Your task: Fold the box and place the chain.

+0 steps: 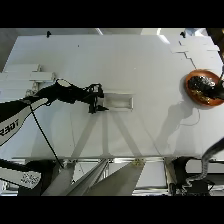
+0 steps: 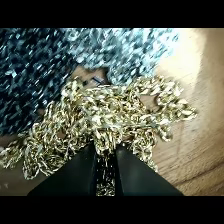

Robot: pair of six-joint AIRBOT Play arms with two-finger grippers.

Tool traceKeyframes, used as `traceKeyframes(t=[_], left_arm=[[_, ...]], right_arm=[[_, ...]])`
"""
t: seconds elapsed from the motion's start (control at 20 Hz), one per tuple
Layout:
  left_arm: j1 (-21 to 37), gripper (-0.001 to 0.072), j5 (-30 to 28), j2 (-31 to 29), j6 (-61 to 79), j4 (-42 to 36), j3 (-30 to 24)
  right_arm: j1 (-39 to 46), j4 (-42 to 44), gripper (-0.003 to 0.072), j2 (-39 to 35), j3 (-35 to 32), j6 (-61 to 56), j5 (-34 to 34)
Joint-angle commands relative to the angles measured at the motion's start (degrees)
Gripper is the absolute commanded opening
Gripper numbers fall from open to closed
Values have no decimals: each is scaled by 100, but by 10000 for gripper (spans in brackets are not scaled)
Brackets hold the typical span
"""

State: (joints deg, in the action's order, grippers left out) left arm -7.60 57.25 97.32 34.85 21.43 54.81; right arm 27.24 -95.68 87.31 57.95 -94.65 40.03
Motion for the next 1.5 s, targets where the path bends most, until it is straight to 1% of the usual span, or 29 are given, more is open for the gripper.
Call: traceKeyframes(t=[0.0,0.2,0.45,0.65,0.8,1.05,1.3,1.45], left_arm=[[-2,326,-4,-2,2,2,7],[0,325,-2,-2,2,2,7],[-2,325,-2,-2,2,2,7],[-2,325,-2,-2,2,2,7],[0,325,-2,-2,2,2,7],[-2,325,-2,-2,2,2,7],[-2,325,-2,-2,2,2,7],[-2,325,-2,-2,2,2,7]], right_arm=[[-109,48,15,-413,11,50,197],[-269,114,14,-1222,11,122,835],[-632,730,13,-2273,11,684,1703],[-1196,935,13,-2728,11,839,2490],[-1871,953,14,-2861,11,839,2837],[-3187,1169,14,-2859,11,815,2793],[-4183,1808,13,-2852,11,820,2374],[-4594,2223,13,-2839,13,822,2024]])
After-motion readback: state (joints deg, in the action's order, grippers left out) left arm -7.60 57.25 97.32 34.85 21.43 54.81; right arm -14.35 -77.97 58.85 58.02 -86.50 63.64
